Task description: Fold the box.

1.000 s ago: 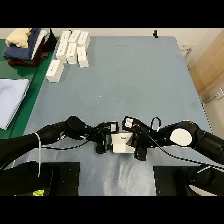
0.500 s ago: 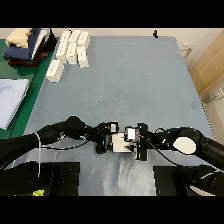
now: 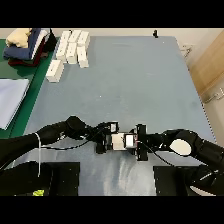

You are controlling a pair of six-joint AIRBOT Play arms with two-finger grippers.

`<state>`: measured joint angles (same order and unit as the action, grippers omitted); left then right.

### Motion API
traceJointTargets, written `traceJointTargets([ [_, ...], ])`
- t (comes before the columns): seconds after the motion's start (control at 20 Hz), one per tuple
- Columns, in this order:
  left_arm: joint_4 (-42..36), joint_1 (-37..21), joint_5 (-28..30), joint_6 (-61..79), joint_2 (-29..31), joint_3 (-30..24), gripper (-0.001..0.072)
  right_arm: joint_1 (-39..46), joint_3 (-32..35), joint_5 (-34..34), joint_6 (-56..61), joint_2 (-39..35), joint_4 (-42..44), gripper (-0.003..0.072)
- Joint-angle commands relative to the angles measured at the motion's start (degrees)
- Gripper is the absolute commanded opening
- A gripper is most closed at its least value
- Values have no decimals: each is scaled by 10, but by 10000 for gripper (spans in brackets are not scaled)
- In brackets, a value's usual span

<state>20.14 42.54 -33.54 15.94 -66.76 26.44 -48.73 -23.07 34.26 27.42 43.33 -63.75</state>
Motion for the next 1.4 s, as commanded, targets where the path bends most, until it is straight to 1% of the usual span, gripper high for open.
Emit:
traceJointTargets([
  [0.0, 0, 0, 0, 1, 0, 0, 405, 1, 1, -25, -5, 17, -31, 525],
  [0.3, 0, 0, 0, 1, 0, 0, 405, 0, 1, -38, -11, 16, -41, 524],
  [0.7, 0, 0, -1, 1, 0, 0, 405, 1, 1, -54, -11, -39, -64, 524],
  [1.05, 0, 0, 0, 1, 0, 0, 405, 1, 1, -73, -12, -36, -66, 522],
  [1.1, 0, 0, 0, 1, 0, 0, 405, 1, 1, -73, -12, -33, -66, 504],
  [1.25, 0, 0, 0, 1, 0, 0, 405, 0, 1, -66, -12, -25, -58, 499],
  [1.3, 0, 0, 0, 1, 0, 0, 406, 0, 1, -57, -12, -25, -49, 409],
  [1.35, 0, 0, 0, 1, 0, 0, 405, 0, 1, -44, -12, -25, -39, 379],
])
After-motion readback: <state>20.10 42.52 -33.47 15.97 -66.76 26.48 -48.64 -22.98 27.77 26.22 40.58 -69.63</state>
